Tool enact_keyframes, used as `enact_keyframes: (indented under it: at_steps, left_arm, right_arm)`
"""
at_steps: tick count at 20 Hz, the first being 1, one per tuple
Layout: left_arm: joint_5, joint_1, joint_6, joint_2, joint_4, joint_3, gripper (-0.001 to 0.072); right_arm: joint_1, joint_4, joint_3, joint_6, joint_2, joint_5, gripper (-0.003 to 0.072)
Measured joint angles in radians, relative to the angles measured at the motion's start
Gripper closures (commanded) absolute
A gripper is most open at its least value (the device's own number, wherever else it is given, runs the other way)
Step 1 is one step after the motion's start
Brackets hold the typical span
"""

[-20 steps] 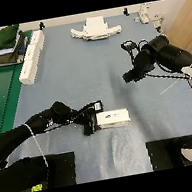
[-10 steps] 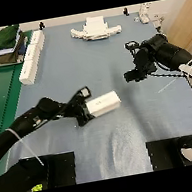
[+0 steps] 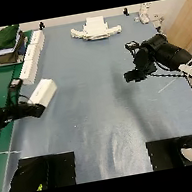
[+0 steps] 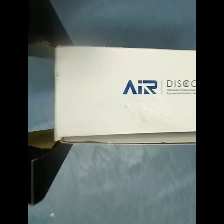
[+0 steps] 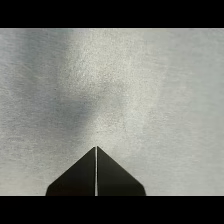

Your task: Fold the box.

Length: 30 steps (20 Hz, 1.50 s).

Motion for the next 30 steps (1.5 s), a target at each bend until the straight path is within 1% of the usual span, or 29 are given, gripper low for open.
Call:
enact_keyframes:
  at_steps: [2, 3, 5, 7, 9, 12, 16, 20, 24, 30]
  left_arm:
    - [0.006, 0.128, -0.008, -0.015, 0.015, 0.0, 0.0198]
    - [0.018, 0.167, -0.01, -0.029, 0.02, 0.0, 0.0198]
    - [0.063, 0.216, -0.01, -0.069, 0.019, 0.0, 0.0198]
    - [0.12, 0.23, 0.016, -0.122, -0.016, 0.004, 0.0198]
    - [0.177, 0.225, 0.056, -0.189, -0.059, 0.019, 0.0198]
    - [0.237, 0.193, 0.094, -0.317, -0.102, 0.082, 0.0198]
    - [0.273, 0.137, 0.114, -0.496, -0.138, 0.222, 0.0198]
    - [0.285, 0.093, 0.118, -0.633, -0.159, 0.362, 0.0198]
    - [0.289, 0.068, 0.118, -0.718, -0.176, 0.454, 0.0198]
    - [0.291, 0.053, 0.121, -0.766, -0.183, 0.489, 0.0198]
  right_arm:
    - [0.0, 0.0, 0.0, 0.0, 0.0, 0.0, 0.0668]
    - [0.0, 0.0, 0.0, 0.0, 0.0, 0.0, 0.0668]
    - [0.0, 0.0, 0.0, 0.0, 0.0, 0.0, 0.0668]
    - [0.0, 0.0, 0.0, 0.0, 0.0, 0.0, 0.0668]
    - [0.0, 0.0, 0.0, 0.0, 0.0, 0.0, 0.0668]
    - [0.0, 0.0, 0.0, 0.0, 0.0, 0.0, 0.0668]
    - [0.0, 0.0, 0.0, 0.0, 0.0, 0.0, 0.0668]
    - [0.0, 0.0, 0.0, 0.0, 0.0, 0.0, 0.0668]
    - [0.0, 0.0, 0.0, 0.0, 0.0, 0.0, 0.0668]
    - [0.0, 0.0, 0.0, 0.0, 0.0, 0.0, 0.0668]
